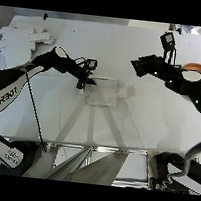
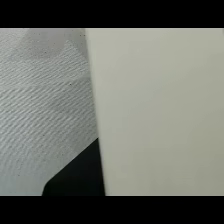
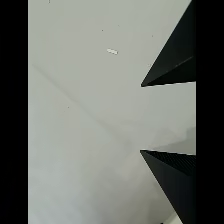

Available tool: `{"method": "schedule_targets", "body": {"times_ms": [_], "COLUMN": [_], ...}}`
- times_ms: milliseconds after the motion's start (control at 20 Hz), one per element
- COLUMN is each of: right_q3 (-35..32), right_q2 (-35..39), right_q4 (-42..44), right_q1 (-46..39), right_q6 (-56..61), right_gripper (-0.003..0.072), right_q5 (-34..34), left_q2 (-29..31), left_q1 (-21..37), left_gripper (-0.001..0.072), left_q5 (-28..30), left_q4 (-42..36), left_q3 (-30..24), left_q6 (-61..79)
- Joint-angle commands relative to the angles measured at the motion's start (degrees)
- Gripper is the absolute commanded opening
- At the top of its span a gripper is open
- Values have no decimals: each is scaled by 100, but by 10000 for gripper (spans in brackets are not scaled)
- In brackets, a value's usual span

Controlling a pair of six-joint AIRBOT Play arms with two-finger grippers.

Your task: Fold the box and place the chain.

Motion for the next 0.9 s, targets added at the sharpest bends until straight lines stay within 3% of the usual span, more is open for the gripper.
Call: {"method": "schedule_targets", "body": {"times_ms": [0, 850], "right_q3": [0, 0], "right_q2": [0, 4], "right_q4": [2, 549], "right_q1": [0, 0], "right_q6": [2, 4], "right_gripper": [443, 442], "right_q5": [4, 173], "left_q2": [-2, -2], "left_q1": [-4, -4], "left_gripper": [16, 16], "left_q5": [2, 2], "left_q4": [-2, -2], "left_q3": [-2, -2], "left_q6": [0, 0]}}
